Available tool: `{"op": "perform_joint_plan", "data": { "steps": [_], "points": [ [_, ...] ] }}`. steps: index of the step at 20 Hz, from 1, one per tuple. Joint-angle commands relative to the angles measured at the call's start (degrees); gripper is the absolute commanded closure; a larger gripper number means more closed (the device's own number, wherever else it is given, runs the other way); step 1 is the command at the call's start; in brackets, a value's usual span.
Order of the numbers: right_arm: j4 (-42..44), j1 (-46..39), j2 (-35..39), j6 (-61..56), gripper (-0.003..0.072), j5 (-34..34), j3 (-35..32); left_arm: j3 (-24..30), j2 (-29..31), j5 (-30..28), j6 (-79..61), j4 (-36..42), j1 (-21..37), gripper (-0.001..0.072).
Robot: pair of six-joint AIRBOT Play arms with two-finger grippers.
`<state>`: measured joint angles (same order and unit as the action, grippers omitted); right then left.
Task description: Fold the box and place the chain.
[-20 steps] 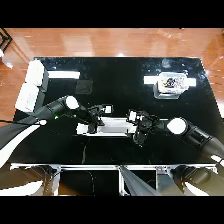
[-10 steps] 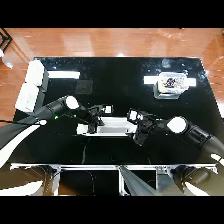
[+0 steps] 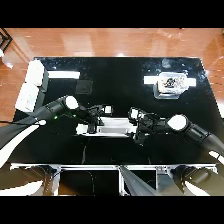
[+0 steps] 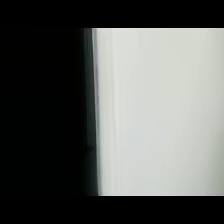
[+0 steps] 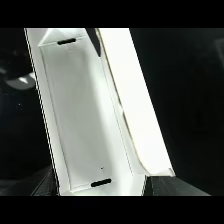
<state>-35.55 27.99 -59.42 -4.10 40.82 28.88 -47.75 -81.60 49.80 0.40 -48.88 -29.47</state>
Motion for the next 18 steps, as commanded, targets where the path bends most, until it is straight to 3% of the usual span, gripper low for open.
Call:
{"op": "perform_joint_plan", "data": {
  "steps": [1, 18],
  "points": [
    [3.1, -0.07, -1.64, 4.46, -0.0011, 1.44, 0.04, -0.04, 0.17, -0.15, 0.04, 0.04, -0.04, 0.069],
    [5.31, 0.35, -9.27, 12.09, -0.001, 2.36, 0.04, 0.09, 0.17, -0.22, 3.67, -0.26, -0.07, 0.069]
  ]
}}
